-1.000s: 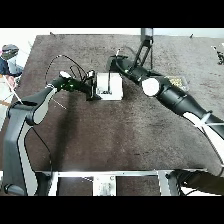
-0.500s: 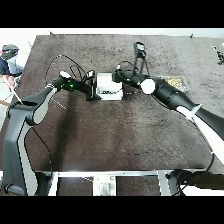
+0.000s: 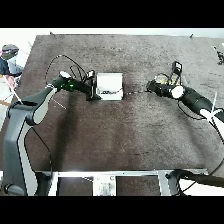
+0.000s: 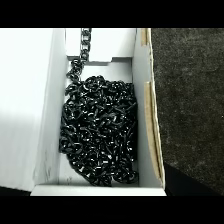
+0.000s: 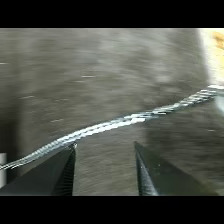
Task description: Fold the box and place the chain.
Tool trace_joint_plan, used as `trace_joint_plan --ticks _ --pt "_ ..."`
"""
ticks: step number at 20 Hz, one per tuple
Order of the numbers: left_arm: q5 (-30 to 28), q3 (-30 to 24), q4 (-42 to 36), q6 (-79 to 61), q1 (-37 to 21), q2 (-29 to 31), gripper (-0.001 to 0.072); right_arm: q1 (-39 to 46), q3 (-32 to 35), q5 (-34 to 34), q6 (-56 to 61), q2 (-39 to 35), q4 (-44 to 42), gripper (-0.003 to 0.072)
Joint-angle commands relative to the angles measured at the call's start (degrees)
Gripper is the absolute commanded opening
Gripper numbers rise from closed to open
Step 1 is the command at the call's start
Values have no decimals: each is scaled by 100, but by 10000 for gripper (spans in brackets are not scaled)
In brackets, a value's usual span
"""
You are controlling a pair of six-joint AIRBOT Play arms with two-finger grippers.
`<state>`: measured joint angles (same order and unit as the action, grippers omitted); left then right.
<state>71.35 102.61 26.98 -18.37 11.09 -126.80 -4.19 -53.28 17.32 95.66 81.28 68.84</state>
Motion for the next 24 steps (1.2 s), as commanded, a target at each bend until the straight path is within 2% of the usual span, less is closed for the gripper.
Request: trace_joint_plan --ticks 1,3,8,9,10,11,13,19,24 --pt "0 0 0 0 -2 2 239 372 90 -413 59 415 -236 348" --pt "0 0 0 0 -2 2 240 376 44 -737 59 688 -444 348" --pt "0 0 0 -2 -2 2 240 380 -437 -791 57 1318 -656 346" --pt "0 0 0 0 -2 2 240 376 -568 -791 57 1392 -710 274" --pt "0 0 0 -2 -2 2 240 352 -649 -804 57 1416 -743 64" --pt "-2 0 0 0 -2 2 240 291 -695 -831 57 1381 -743 15" --pt "0 0 0 0 -2 2 240 105 -702 -772 22 1139 -739 9" --pt "0 0 0 -2 -2 2 240 -953 -704 -752 -612 -529 -715 10" --pt "-2 0 0 0 -2 2 240 -1672 -710 -1047 -616 -1224 -691 9"
